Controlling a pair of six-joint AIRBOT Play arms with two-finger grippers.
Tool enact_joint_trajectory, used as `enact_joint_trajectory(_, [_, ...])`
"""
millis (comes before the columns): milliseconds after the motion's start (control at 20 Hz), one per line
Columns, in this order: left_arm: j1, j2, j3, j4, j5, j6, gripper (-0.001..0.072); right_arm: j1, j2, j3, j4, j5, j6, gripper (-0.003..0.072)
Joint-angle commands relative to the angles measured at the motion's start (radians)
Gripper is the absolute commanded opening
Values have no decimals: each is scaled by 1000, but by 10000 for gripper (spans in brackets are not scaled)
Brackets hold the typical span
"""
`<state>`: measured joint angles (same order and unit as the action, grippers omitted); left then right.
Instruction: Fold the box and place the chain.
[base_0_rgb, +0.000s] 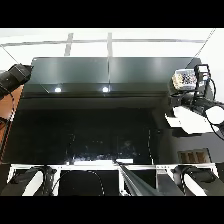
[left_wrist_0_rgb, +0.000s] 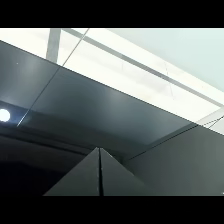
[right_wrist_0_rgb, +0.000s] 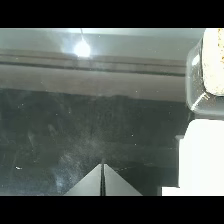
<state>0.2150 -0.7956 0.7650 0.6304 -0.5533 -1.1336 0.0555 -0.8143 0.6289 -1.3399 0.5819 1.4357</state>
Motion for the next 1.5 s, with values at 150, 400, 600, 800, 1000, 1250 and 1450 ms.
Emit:
enact_joint_trajectory(150, [1,-1,0,0,0,0,26,1,0,0,0,0,0,16])
enact_joint_trajectory(400, [1,-1,0,0,0,0,25,1,0,-1,0,0,0,16])
enact_joint_trajectory(600, [1,-2,0,0,6,0,26,1,0,-1,0,0,0,16])
enact_joint_trajectory(800, [1,-3,-1,1,6,2,26,3,0,-1,70,-122,1,16])
enact_joint_trajectory(1000, [-16,-55,-6,38,-86,54,30,3,-3,-1,278,-212,1,16])
enact_joint_trajectory(1250, [-196,-198,-5,327,-299,60,711,-5,-39,6,327,-159,0,707])
enact_joint_trajectory(1450, [-203,-194,57,763,-519,-376,710,-291,-70,122,-173,25,154,705])
